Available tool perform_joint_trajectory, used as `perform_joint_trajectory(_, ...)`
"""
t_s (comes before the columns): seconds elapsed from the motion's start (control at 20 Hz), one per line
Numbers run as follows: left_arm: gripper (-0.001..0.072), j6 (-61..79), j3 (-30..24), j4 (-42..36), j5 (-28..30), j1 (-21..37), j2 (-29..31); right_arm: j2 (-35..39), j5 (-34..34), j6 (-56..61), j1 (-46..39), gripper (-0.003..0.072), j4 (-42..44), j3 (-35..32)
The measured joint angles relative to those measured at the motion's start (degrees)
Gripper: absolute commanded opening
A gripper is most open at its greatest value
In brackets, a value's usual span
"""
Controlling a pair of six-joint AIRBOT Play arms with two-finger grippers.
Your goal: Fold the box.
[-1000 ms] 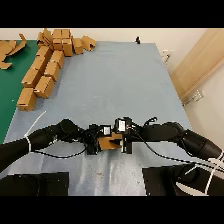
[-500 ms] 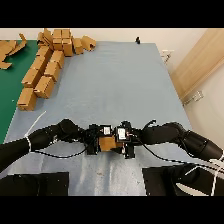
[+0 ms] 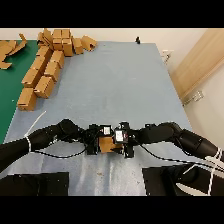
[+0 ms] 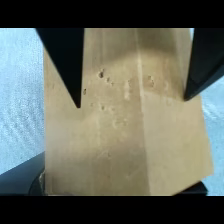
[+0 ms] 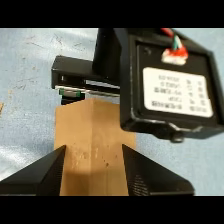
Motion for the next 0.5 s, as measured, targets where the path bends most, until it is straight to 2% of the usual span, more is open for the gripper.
perform_joint_trajectory(0.4,0.0609,0.0,0.0,0.0,0.0,0.0,0.0,-1.4,0.04,-0.42,0.04,0.0538,-1.55,-0.09)
perform_joint_trajectory(0.5,0.0609,0.0,0.0,0.0,0.0,0.0,0.0,-1.4,0.11,-0.44,0.09,0.0503,-2.32,-0.09)
